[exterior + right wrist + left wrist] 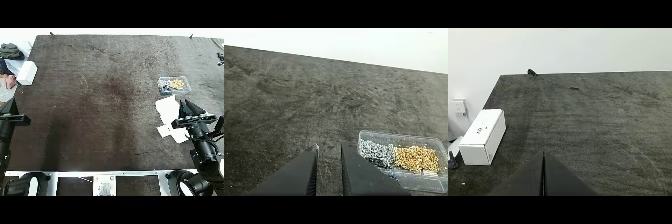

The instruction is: Fold the box and place the chain.

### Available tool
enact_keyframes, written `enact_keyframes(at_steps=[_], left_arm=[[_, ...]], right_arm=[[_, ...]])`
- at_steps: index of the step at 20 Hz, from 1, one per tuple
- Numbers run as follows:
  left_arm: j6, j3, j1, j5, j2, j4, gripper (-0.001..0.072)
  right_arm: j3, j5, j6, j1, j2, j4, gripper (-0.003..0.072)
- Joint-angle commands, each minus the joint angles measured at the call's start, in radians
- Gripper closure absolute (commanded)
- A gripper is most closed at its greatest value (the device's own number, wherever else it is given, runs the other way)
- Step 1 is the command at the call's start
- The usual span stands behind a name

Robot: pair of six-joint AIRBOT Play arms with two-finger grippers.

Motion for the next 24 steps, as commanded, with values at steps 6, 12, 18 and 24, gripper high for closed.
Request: enact_keyframes(at_steps=[6,12,18,24], left_arm=[[0.000,0.000,-0.001,0.000,0.000,0.000,0.0698],[0.000,0.000,-0.001,0.004,0.000,0.000,0.0698],[0.000,0.000,-0.001,0.005,0.000,0.000,0.0698],[0.000,0.000,-0.001,0.005,0.000,0.000,0.0698]], right_arm=[[0.001,0.006,0.001,0.000,0.000,0.000,0.0487],[0.072,-0.021,0.005,-0.008,-0.068,0.005,0.0485],[0.343,-0.024,0.005,-0.110,-0.439,0.063,0.0413],[0.547,0.576,0.215,-0.500,-0.820,-0.013,0.0414]])
